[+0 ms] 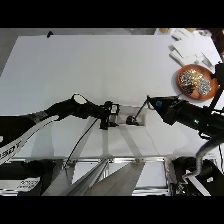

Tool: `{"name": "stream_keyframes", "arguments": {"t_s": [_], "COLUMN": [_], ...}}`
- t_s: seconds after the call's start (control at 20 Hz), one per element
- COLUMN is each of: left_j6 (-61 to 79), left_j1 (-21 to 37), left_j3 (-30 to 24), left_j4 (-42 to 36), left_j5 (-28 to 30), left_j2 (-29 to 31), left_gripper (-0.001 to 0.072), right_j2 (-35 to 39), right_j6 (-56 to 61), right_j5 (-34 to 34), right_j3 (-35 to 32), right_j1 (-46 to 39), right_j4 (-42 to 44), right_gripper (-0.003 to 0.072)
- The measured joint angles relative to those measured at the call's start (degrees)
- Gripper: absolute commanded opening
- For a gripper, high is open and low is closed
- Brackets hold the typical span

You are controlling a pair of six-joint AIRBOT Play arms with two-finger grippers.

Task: Fold the box and place the chain.

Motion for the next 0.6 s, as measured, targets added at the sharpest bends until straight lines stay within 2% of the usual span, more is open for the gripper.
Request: {"name": "stream_keyframes", "arguments": {"t_s": [0.4,0.6], "left_j6": [0.0,0.0], "left_j1": [0.0,0.0], "left_j3": [0.0,0.0], "left_j4": [0.0,0.0], "left_j5": [0.0,0.0], "left_j2": [0.0,0.0], "left_gripper": [0.0149,0.0149], "right_j2": [0.0,-0.3], "right_j6": [-4.6,-7.1], "right_j5": [-3.7,0.8], "right_j3": [0.0,0.0], "right_j1": [0.0,0.0], "right_j4": [7.1,5.6], "right_gripper": [0.002,0.002]}}
